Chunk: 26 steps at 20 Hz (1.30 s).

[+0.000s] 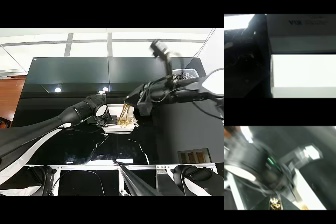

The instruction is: Fold the box and place the chain.

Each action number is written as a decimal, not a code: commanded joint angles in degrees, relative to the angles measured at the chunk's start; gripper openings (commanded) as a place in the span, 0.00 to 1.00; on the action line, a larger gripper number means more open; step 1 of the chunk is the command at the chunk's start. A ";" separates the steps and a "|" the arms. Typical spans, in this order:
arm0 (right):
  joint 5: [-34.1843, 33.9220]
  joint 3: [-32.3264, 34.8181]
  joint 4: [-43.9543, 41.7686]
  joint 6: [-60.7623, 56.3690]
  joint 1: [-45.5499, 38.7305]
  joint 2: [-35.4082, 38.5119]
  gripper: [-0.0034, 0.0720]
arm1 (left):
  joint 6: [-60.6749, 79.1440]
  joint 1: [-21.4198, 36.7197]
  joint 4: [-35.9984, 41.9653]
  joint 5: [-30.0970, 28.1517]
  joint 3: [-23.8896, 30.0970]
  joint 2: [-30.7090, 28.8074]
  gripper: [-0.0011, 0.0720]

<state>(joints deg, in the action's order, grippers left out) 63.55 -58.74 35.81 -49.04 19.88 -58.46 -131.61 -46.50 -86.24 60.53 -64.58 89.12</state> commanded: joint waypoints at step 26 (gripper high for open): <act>-24.17 25.51 1.22 58.58 -3.37 -11.54 1.00 | 0.00 0.02 -0.02 0.11 -0.02 0.00 0.06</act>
